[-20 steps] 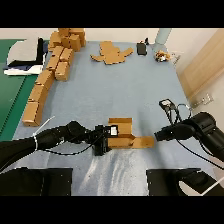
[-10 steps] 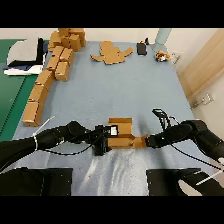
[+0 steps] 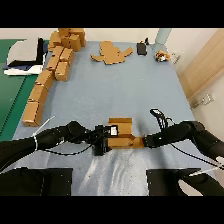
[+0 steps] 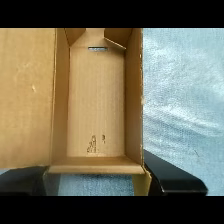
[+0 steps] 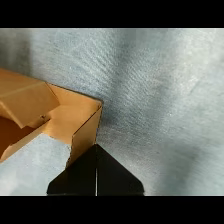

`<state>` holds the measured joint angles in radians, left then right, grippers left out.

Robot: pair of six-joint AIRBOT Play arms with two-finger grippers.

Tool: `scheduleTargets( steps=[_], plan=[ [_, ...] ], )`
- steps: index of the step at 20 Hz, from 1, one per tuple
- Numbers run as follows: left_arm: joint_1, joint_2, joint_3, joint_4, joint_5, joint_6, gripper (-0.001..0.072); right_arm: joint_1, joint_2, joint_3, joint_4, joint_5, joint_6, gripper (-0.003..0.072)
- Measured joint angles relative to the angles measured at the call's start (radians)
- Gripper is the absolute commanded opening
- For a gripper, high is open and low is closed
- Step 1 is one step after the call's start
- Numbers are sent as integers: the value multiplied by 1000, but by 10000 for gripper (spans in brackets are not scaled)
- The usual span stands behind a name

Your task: Fold the box.

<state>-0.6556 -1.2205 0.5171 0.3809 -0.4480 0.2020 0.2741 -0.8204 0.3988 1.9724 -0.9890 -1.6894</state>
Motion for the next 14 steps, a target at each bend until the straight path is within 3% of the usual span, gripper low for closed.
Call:
scheduleTargets(
  steps=[14],
  plan=[
    [1, 0, 0, 2, -2, -2, 515, 0, -27, -13, 137, 14, -122, 4]
  ],
)
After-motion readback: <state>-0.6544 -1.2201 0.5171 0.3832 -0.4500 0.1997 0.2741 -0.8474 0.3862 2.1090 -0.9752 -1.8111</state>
